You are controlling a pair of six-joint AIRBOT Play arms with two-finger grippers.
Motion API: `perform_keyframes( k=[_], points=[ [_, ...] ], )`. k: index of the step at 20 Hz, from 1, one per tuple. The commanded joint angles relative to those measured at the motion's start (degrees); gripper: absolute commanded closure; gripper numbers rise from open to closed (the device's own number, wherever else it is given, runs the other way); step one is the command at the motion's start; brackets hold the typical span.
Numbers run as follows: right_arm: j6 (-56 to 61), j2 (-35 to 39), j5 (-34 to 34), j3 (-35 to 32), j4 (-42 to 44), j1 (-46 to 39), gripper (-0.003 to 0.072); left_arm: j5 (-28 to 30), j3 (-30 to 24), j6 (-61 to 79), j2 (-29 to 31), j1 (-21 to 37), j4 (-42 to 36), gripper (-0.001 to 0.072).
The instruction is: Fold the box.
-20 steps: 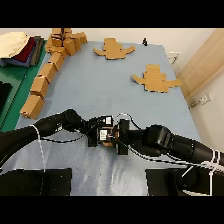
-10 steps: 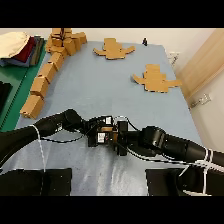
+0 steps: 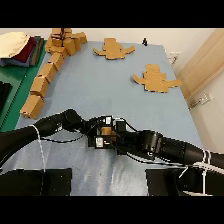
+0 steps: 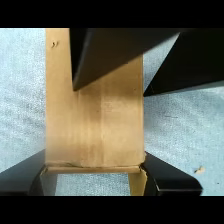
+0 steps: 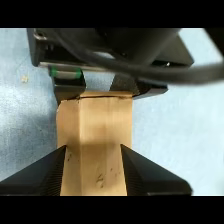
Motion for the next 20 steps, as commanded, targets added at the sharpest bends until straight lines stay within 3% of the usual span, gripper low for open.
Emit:
perform_keyframes(
  k=[1, 6, 7, 8, 9, 10, 11, 12, 16, 18, 20],
  points=[
    [0.9, 0.6, -0.3, 0.0, -1.6, 1.2, 0.0203, 0.0, 0.0, 0.0, 0.0, 0.0, 0.0, 0.0353],
    [1.0, 0.7, -1.0, 0.0, -1.6, 1.5, 0.0252, 0.0, 0.0, 0.0, 0.0, 0.0, 0.0, 0.0353],
    [0.9, 0.7, -1.4, 0.0, -1.6, 1.5, 0.0461, 0.0, 0.0, 0.0, 0.0, 0.0, 0.0, 0.0353],
    [0.9, 0.7, -1.7, 0.0, -1.6, 1.5, 0.0561, 0.0, 0.0, 0.0, 0.0, 0.0, 0.0, 0.0353],
    [0.9, 0.7, -1.7, -0.1, -1.6, 1.5, 0.0557, 0.0, 0.0, 0.0, 0.0, 0.0, 0.0, 0.0353],
    [0.9, 0.7, -1.8, -0.1, -1.4, 1.5, 0.0443, 0.0, 0.0, 0.0, 0.0, 0.0, 0.0, 0.0354],
    [0.8, 0.7, -1.8, -0.1, -1.1, 1.5, 0.0277, 0.0, 0.0, 0.0, 0.0, 0.0, 0.0, 0.0353],
    [0.8, 0.8, -1.8, -0.1, -1.2, 1.5, 0.0243, 0.0, 0.0, 0.0, 0.0, 0.0, 0.0, 0.0353],
    [0.7, 0.7, -1.6, -0.1, -1.2, 1.5, 0.0242, 0.0, 0.0, 0.0, 0.0, 0.0, 0.0, 0.0354],
    [0.7, 0.1, -1.4, -0.1, -1.2, 1.5, 0.0152, 0.0, 0.0, 0.0, 0.0, 0.0, 0.0, 0.0353],
    [0.8, -0.9, -1.3, -0.1, -1.2, 1.5, 0.0153, 0.0, 0.0, 0.0, 0.0, 0.0, 0.0, 0.0353]
  ],
)
